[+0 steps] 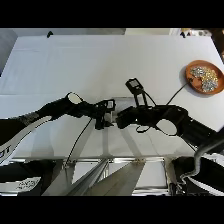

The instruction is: Fold the box and place the chain.

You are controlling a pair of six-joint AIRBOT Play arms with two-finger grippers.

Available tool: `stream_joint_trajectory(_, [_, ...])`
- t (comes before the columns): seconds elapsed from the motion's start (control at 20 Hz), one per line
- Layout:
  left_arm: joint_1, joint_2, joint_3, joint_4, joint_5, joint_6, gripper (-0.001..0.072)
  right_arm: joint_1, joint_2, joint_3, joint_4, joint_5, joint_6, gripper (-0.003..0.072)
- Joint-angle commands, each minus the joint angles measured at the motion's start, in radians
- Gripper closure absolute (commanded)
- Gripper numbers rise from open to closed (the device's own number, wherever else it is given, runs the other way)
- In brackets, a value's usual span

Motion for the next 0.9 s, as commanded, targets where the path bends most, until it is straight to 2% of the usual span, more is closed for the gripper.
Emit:
stream_joint_trajectory(0.0, [0.0,0.0,0.0,0.0,0.0,0.0,0.0376,0.027,-0.033,0.042,0.006,-0.014,-0.018,0.067])
stream_joint_trajectory(0.4, [0.0,0.0,0.0,0.001,0.0,0.0,0.0376,0.055,-0.034,0.077,0.012,0.043,-0.033,0.0669])
stream_joint_trajectory(0.6, [0.0,0.0,0.0,0.0,0.0,0.0,0.0376,0.032,-0.057,0.077,-0.155,0.165,0.113,0.0669])
stream_joint_trajectory(0.7, [0.0,0.001,0.0,0.0,0.0,0.0,0.0376,0.019,-0.08,0.077,-0.168,0.166,0.117,0.0666])
stream_joint_trajectory(0.85, [0.0,0.0,0.0,0.0,0.0,0.0,0.0376,0.018,-0.106,0.077,-0.169,0.167,0.103,0.0472])
